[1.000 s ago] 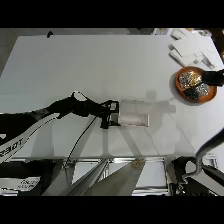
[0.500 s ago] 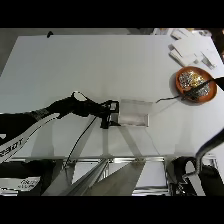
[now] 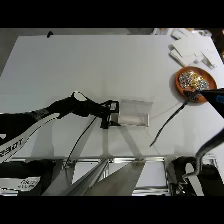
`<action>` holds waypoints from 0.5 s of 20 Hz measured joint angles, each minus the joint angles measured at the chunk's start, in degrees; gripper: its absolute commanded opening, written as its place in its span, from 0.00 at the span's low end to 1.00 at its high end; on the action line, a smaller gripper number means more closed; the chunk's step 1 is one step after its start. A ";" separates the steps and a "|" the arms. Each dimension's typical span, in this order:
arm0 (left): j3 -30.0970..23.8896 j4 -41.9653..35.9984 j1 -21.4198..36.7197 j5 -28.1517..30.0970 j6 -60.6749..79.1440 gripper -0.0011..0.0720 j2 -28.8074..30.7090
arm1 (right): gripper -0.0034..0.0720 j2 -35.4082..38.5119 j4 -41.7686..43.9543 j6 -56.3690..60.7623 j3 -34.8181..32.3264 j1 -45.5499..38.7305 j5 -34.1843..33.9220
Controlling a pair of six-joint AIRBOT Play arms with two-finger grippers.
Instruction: Fold the box and place the chain.
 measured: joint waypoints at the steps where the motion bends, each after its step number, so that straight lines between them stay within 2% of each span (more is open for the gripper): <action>1: 0.00 0.00 0.00 0.00 0.00 0.13 0.00 | 0.07 0.09 0.20 -0.04 -0.02 1.18 -0.02; 5: 0.00 0.02 0.00 0.00 0.00 0.13 0.00 | 0.07 0.24 0.70 -0.20 -1.44 5.99 -1.75; 10: 0.00 0.00 0.00 0.00 0.00 0.13 0.00 | 0.07 0.24 1.57 -2.58 -7.30 11.08 -7.56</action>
